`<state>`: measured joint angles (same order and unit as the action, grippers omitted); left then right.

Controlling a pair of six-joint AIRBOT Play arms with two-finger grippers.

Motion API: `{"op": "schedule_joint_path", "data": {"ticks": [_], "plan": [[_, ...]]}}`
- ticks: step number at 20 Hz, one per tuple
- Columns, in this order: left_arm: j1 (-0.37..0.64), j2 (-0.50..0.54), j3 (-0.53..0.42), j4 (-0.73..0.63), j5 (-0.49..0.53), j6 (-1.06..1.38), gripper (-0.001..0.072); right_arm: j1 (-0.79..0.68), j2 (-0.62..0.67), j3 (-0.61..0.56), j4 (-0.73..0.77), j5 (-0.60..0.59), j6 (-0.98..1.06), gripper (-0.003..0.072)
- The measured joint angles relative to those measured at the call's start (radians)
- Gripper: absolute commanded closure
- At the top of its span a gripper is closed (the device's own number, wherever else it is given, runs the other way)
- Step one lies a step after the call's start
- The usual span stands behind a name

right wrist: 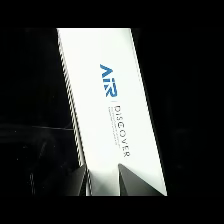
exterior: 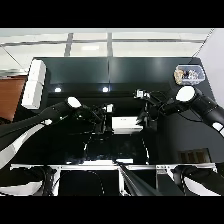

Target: Fold the box and place the chain.

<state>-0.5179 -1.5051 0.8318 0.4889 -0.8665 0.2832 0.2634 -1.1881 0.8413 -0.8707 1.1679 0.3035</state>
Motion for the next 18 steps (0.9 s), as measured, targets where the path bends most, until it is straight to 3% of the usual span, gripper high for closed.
{"op": "schedule_joint_path", "data": {"ticks": [18], "plan": [[0.0, 0.0, 0.0, 0.0, 0.0, 0.0, 0.0376, 0.0, 0.003, 0.0, 0.006, -0.023, 0.021, 0.0496]]}}
